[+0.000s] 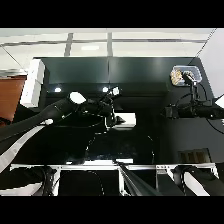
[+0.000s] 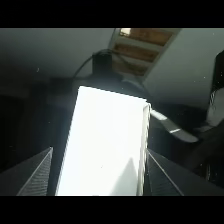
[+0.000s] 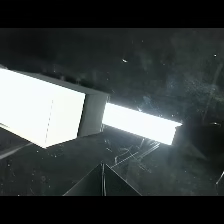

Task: Fold the box and place the chain.

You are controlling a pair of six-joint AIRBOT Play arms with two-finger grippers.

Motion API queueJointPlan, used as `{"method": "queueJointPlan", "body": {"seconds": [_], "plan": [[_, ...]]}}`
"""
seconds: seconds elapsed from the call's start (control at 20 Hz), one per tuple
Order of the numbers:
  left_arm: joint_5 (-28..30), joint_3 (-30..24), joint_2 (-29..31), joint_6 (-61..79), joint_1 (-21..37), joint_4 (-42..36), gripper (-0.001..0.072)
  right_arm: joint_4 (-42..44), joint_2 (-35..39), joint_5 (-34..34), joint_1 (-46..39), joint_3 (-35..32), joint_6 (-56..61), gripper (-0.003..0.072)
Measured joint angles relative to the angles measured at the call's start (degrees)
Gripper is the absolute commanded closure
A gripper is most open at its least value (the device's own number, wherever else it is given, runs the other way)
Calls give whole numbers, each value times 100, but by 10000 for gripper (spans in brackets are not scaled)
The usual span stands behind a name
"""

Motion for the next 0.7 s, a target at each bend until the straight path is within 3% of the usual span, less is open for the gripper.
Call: {"method": "queueJointPlan", "body": {"seconds": [0.7], "plan": [[-240,42,-114,-140,-17,229,12,-2,0,-37,0,0,-7,673]]}}
